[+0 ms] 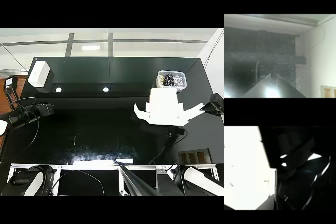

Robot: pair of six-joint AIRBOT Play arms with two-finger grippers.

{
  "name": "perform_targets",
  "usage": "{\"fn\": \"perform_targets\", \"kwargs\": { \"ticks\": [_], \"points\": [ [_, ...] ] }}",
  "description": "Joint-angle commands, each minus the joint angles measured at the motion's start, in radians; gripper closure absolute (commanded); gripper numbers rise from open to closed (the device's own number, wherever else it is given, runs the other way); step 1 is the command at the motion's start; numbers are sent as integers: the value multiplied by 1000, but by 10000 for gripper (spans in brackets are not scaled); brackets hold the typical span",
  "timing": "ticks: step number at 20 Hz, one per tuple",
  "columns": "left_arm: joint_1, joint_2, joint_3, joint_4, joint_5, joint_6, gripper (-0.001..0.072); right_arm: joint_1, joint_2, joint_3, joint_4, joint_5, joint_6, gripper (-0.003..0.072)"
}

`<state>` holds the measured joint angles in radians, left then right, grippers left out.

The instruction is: Fold the box and place the chain.

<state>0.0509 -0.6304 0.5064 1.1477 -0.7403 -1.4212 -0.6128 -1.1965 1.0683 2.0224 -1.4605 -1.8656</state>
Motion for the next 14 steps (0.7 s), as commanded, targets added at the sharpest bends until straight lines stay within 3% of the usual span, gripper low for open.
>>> {"fn": "perform_targets", "kwargs": {
  "ticks": [1, 4, 9, 14],
  "points": [
    [-1, -1, 0, -42, -1, 0, 602, 112, 92, -37, 23, 16, 24, 658],
    [-1, -1, 0, -67, -10, 0, 602, 259, 173, -125, 46, 80, 50, 658],
    [-6, -2, 0, -144, -76, 3, 602, 491, 405, -329, 127, 301, 49, 658],
    [-133, -45, 0, -171, -67, 3, 601, 682, 555, -529, 155, 488, 93, 658]
  ]
}}
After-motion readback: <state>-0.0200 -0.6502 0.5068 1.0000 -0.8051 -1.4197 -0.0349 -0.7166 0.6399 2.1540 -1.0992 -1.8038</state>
